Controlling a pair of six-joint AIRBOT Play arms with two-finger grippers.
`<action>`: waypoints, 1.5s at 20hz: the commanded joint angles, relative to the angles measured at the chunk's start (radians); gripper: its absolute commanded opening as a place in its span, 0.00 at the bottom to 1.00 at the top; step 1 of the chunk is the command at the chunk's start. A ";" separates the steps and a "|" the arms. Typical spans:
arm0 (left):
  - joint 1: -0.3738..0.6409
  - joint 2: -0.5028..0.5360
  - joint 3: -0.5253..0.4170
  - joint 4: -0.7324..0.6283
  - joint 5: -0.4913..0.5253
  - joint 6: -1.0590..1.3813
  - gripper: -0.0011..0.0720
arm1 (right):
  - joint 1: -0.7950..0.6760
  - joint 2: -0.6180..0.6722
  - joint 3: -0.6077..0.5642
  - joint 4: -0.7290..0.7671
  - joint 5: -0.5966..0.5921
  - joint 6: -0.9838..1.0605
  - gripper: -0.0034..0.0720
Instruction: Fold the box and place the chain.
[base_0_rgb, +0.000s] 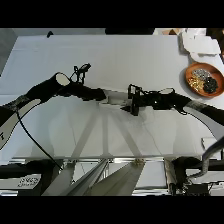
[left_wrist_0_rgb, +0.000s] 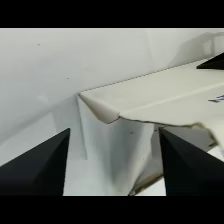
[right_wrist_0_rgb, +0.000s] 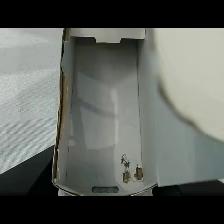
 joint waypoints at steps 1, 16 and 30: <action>-0.021 0.000 0.050 0.092 -0.056 -0.073 0.77 | 0.000 0.000 0.001 0.000 0.000 0.000 0.70; -0.088 0.001 0.068 0.175 -0.128 -0.197 0.71 | 0.000 0.000 0.000 0.000 0.000 0.000 0.70; -0.159 0.001 0.068 0.443 0.010 -0.340 0.63 | 0.000 0.000 0.000 0.000 0.000 0.000 0.70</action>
